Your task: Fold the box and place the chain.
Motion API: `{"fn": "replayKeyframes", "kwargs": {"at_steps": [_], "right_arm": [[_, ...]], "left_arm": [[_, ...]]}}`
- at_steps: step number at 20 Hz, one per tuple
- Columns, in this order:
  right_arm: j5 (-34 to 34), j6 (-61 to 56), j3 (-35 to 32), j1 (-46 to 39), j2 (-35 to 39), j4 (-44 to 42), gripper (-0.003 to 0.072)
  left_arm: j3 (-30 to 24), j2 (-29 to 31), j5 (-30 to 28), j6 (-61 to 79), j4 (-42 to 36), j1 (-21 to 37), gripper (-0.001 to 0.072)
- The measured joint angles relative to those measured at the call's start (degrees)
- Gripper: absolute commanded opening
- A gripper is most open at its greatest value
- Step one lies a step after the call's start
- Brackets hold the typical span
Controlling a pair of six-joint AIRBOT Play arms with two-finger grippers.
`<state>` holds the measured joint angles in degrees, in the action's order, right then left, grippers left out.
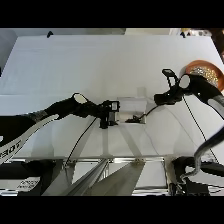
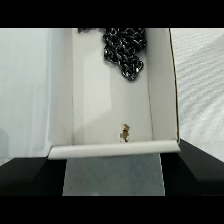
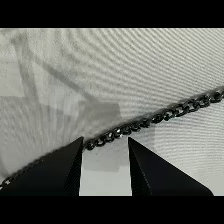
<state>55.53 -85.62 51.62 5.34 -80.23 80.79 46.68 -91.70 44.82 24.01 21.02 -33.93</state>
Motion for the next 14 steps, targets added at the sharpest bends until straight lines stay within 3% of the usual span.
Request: {"fn": "replayKeyframes", "kwargs": {"at_steps": [9, 10, 11, 14], "right_arm": [[0.2, -1.7, -0.2, 0.0, -1.4, 0.0, 0.0179], [0.3, -1.8, -0.2, 0.0, -1.6, 0.0, 0.0136], [0.5, -2.0, -0.2, 0.0, -1.7, 0.2, 0.0047], [0.9, -2.2, -0.2, 0.5, -1.9, 0.6, 0.0017]], "left_arm": [[0.0, 0.0, 0.0, 0.0, 0.0, 0.0, 0.0205], [0.0, 0.0, 0.0, 0.0, 0.0, 0.0, 0.0205], [0.0, 0.0, 0.0, 0.0, 0.0, 0.0, 0.0205], [0.0, 0.0, 0.0, 0.0, 0.0, 0.0, 0.0205]]}}
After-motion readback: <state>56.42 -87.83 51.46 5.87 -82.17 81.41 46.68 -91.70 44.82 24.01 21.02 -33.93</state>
